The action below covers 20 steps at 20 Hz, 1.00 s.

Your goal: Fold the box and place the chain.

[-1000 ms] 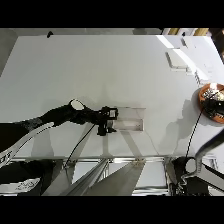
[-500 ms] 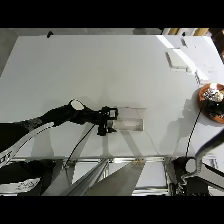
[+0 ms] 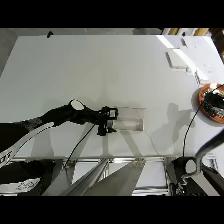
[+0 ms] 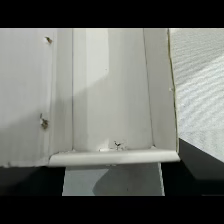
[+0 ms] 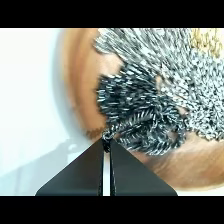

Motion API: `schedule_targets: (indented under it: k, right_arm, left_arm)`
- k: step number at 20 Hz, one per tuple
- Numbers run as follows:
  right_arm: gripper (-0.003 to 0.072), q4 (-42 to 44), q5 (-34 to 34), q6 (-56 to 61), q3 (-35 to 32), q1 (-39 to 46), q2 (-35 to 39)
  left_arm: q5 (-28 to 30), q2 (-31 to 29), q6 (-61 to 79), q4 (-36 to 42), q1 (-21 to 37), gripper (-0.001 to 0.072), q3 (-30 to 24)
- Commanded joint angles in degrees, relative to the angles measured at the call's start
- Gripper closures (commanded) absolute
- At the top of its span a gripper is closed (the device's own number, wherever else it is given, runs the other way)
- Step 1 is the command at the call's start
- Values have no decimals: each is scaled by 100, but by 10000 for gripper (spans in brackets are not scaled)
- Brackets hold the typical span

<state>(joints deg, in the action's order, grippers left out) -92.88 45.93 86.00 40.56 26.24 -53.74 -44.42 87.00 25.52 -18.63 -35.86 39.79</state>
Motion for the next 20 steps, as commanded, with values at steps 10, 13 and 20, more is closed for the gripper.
schedule_targets:
  k: [10,13,20]
  right_arm:
    - [665,2699,2166,-2079,2,-2594,2555]
    - [665,3609,2363,-2411,2,-3228,2605]
    - [665,4177,1222,-2806,2,-5047,2317]
  left_arm:
    - [2,4,0,0,4,437,4]
    - [2,4,0,0,4,437,4]
    - [2,4,0,0,4,437,4]
